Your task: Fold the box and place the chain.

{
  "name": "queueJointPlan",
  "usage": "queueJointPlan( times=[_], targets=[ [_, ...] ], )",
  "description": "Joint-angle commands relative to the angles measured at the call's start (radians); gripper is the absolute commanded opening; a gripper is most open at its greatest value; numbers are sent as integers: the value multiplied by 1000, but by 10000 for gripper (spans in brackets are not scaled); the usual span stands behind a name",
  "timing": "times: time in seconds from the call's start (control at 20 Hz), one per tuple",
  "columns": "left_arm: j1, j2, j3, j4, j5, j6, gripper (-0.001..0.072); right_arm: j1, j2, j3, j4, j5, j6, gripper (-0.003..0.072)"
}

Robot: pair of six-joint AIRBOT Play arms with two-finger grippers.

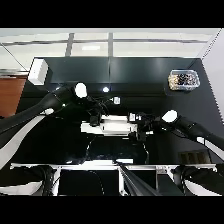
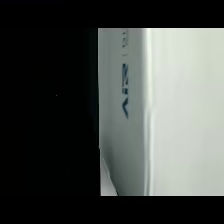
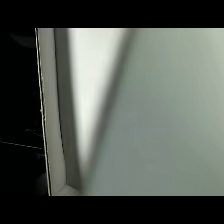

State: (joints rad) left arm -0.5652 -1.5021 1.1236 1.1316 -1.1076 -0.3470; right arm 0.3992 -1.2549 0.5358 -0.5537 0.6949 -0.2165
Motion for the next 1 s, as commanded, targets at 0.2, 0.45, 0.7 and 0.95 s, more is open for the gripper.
queueJointPlan(
  times=[0.2,0.45,0.7,0.95],
  targets=[
    [47,127,7,220,-18,-258,702,1,-1,0,0,1,0,434],
    [187,314,6,388,-168,-603,396,1,-1,0,0,1,0,434],
    [284,350,-151,-153,-353,-663,26,1,-1,0,0,1,0,434],
    [239,350,-457,-771,8,-236,25,1,-1,0,0,0,0,434]
  ],
)
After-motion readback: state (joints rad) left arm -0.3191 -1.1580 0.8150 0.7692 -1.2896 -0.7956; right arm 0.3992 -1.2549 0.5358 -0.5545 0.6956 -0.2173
